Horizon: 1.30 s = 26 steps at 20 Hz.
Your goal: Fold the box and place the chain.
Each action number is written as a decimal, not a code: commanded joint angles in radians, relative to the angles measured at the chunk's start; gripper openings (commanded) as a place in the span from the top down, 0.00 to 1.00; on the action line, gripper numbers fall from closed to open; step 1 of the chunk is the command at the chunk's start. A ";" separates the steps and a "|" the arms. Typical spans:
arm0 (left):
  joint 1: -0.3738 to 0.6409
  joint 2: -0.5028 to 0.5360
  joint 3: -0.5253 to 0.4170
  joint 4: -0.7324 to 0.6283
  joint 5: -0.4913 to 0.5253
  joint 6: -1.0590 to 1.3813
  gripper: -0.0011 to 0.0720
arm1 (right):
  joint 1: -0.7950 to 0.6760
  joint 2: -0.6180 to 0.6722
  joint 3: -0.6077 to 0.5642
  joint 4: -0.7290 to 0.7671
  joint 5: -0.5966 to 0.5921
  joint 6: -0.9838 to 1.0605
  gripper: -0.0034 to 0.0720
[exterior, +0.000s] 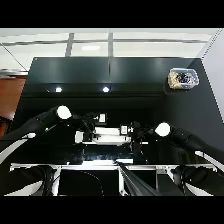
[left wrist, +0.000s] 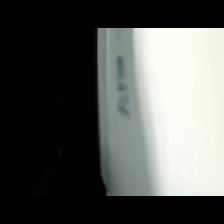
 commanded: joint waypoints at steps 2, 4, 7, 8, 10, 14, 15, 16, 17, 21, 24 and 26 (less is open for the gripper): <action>0.004 0.083 0.003 0.052 -0.013 -0.096 0.22 | 0.000 -0.001 0.000 -0.007 0.003 0.000 0.33; 0.004 0.154 0.003 0.168 -0.063 -0.210 0.22 | 0.000 -0.001 0.000 -0.008 0.006 -0.001 0.33; 0.004 0.257 0.002 0.368 -0.181 -0.471 0.33 | 0.000 -0.001 0.000 -0.010 0.006 -0.001 0.33; 0.004 0.288 0.002 0.425 -0.242 -0.559 0.68 | 0.000 -0.001 0.000 -0.011 0.006 -0.001 0.33; 0.003 0.330 0.001 0.446 -0.396 -0.581 0.95 | 0.000 -0.001 0.000 -0.011 0.006 -0.001 0.33; -0.003 0.371 -0.068 0.137 -0.358 -0.715 0.95 | 0.000 -0.001 0.000 -0.011 0.006 -0.001 0.33; -0.003 0.371 -0.095 0.018 -0.275 -0.715 0.95 | 0.000 -0.001 0.000 -0.011 0.006 -0.001 0.33; -0.003 0.371 -0.117 -0.086 -0.174 -0.713 0.95 | 0.000 -0.001 0.000 -0.011 0.007 -0.001 0.33; -0.003 0.371 -0.138 -0.176 -0.056 -0.702 0.95 | 0.000 -0.001 0.000 -0.011 0.007 -0.001 0.33; -0.003 0.354 -0.166 -0.242 0.261 -0.681 0.95 | 0.000 -0.001 0.000 -0.011 0.007 -0.001 0.33; -0.003 0.292 -0.166 -0.241 0.323 -0.667 0.95 | 0.000 -0.001 0.000 -0.011 0.010 -0.001 0.33; -0.016 0.245 -0.166 -0.242 0.323 -0.601 0.95 | 0.000 -0.001 0.000 -0.011 0.010 -0.001 0.33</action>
